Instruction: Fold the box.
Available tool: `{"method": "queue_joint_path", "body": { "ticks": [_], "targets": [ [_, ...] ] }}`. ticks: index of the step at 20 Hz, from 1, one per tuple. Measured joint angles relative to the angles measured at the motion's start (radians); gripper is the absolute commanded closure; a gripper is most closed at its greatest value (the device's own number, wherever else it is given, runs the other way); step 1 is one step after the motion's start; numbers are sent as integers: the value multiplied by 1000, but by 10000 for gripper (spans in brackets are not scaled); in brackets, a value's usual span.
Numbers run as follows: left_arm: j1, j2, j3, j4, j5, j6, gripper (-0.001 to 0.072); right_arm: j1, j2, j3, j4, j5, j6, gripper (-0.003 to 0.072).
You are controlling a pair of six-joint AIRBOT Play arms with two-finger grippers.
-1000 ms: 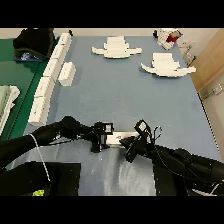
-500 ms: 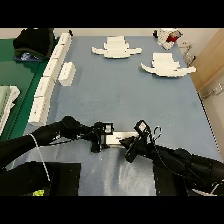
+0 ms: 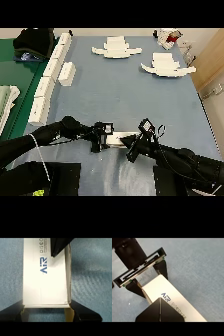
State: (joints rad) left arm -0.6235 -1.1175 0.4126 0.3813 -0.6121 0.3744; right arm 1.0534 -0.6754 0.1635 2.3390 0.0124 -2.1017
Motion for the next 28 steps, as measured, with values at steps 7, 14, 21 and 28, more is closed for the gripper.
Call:
{"method": "queue_joint_path", "body": {
  "ticks": [7,14,21,28],
  "targets": [
    [0,0,0,0,0,0,198,-216,5,160,-150,-373,-3,682],
    [0,0,0,0,0,0,198,-631,-161,537,-323,-1003,-98,683],
    [0,0,0,0,0,-1,198,-827,-417,753,-362,-1208,-151,682],
    [0,0,0,0,1,-1,198,-853,-472,787,-361,-1218,-145,682]
  ]
}}
